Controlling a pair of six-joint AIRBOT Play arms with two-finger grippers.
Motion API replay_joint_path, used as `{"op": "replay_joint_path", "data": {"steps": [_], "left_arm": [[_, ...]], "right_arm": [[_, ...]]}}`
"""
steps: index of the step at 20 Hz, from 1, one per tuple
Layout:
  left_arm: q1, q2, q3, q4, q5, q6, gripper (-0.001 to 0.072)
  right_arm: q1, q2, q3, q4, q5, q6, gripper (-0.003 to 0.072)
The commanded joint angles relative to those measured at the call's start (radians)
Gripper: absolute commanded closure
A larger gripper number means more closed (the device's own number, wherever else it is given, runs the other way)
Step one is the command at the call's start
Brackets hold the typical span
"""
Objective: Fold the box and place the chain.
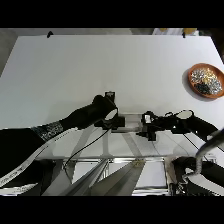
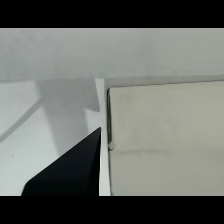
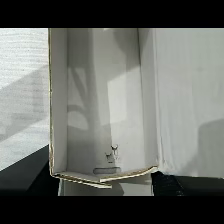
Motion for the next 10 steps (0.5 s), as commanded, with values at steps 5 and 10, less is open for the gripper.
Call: {"op": "replay_joint_path", "data": {"steps": [5, 10], "left_arm": [[0.009, -0.037, 0.040, -0.005, -0.081, 0.014, 0.0542], [0.009, -0.059, 0.040, -0.025, -0.087, 0.014, 0.0641]], "right_arm": [[0.000, 0.001, 0.000, 0.000, 0.001, 0.000, 0.0277], [0.000, 0.001, 0.000, 0.000, 0.001, 0.000, 0.0277]]}}
